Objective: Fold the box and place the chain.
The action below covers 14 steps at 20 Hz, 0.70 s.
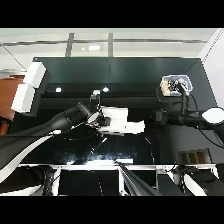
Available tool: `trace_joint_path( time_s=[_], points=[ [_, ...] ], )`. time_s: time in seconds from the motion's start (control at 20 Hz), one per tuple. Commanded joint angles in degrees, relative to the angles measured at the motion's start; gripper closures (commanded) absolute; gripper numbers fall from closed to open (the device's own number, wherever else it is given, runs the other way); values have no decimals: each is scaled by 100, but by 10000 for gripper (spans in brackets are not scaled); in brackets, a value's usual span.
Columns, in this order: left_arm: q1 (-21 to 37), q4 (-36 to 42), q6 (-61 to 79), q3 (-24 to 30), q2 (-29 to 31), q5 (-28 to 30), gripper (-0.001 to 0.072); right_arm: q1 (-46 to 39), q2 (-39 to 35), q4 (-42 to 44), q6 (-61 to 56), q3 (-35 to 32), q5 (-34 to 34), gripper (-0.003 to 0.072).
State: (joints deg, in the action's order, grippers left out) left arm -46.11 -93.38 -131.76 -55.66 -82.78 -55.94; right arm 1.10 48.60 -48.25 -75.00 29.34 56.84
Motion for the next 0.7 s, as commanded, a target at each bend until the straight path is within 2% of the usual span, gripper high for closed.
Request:
trace_joint_path(
  time_s=[0.0, 0.15, 0.25, 0.35, 0.45, 0.5, 0.55, 0.6, 0.65],
  points=[
    [7, -17, -4, 2, 0, 17, 680, -380, 76, -350, -1917, -501, 221, 659],
    [7, -13, -4, 2, 0, 22, 680, 452, 973, 568, -1880, -656, -599, 659],
    [7, 33, -7, 2, 0, 17, 680, 1016, 1604, 1287, -1456, -597, -984, 659],
    [7, 96, -7, 2, 0, 26, 680, 1403, 2044, 1906, -903, -433, -964, 659],
    [7, 94, -4, 2, 0, -2, 680, 1613, 2203, 1989, -514, -186, -949, 649],
    [7, 94, -2, 2, 0, -26, 680, 1609, 2197, 1982, -251, -11, -824, 615],
    [7, 94, 0, 2, 0, -42, 680, 1572, 2194, 1862, -210, 210, -610, 271],
    [7, 96, 0, 2, 0, -39, 680, 1532, 2194, 1681, -210, 428, -387, 109],
    [7, 96, 0, 2, 0, -42, 680, 1510, 2194, 1460, -212, 658, -168, 108]
  ],
)
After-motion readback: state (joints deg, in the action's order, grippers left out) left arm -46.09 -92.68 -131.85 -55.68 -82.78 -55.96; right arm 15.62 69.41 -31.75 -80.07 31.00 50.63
